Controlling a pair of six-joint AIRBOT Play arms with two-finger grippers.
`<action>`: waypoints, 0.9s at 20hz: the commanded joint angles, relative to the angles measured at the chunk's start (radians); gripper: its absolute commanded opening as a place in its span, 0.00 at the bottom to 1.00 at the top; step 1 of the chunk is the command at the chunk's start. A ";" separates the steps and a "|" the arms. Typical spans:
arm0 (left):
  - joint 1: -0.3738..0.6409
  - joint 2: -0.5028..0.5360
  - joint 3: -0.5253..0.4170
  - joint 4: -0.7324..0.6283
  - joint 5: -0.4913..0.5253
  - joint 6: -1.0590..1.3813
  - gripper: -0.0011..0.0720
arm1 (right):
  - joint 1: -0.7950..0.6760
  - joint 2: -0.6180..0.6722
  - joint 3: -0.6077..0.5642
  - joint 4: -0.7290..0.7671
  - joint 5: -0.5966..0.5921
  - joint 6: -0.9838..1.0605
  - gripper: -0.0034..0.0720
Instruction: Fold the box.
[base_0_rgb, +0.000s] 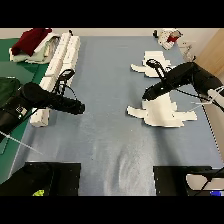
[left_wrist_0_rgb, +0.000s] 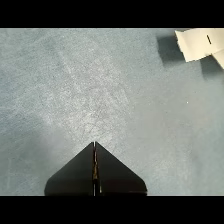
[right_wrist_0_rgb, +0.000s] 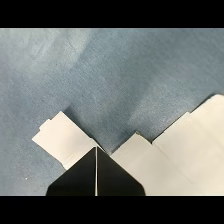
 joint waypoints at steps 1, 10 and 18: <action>0.000 0.001 0.000 0.000 0.000 0.000 0.03 | 0.000 -0.001 0.001 0.000 0.000 0.000 0.05; 0.000 0.001 0.000 0.000 0.000 0.000 0.03 | 0.000 -0.001 0.001 0.000 0.000 0.000 0.05; 0.000 0.001 0.000 -0.011 0.027 0.000 0.03 | 0.003 -0.001 0.001 0.075 0.003 0.135 0.05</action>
